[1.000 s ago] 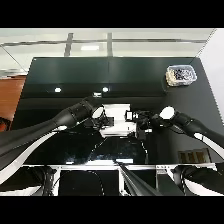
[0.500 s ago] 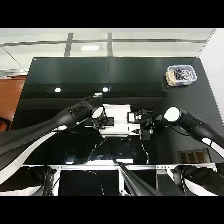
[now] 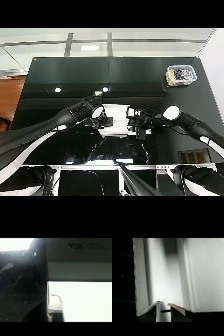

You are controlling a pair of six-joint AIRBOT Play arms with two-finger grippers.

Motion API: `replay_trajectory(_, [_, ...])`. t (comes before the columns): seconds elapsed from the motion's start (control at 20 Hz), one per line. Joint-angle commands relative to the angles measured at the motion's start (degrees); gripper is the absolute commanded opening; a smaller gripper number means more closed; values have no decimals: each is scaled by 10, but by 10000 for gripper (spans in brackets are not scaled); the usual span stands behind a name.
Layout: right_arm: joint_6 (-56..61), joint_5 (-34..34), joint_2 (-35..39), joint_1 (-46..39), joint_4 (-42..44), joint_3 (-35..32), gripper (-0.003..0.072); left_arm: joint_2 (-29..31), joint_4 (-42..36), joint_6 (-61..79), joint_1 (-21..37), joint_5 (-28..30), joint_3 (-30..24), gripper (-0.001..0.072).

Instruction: Fold the box and place the chain.

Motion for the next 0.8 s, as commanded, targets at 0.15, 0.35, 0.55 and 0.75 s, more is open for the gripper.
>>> replay_trajectory(0.15, [0, 0, -32, 0, 64, -4, 200, 0, -2, 0, 0, 2, 1, 24])
replay_trajectory(0.35, [5, 0, -32, 0, 64, -4, 200, 0, -2, 0, 0, 2, 1, 24])
replay_trajectory(0.55, [16, -9, -32, 0, 68, -4, 156, 0, -2, 0, 0, 2, 1, 24])
replay_trajectory(0.75, [54, -7, -31, 0, 66, -4, 75, 0, -2, 0, 0, 2, 1, 24])
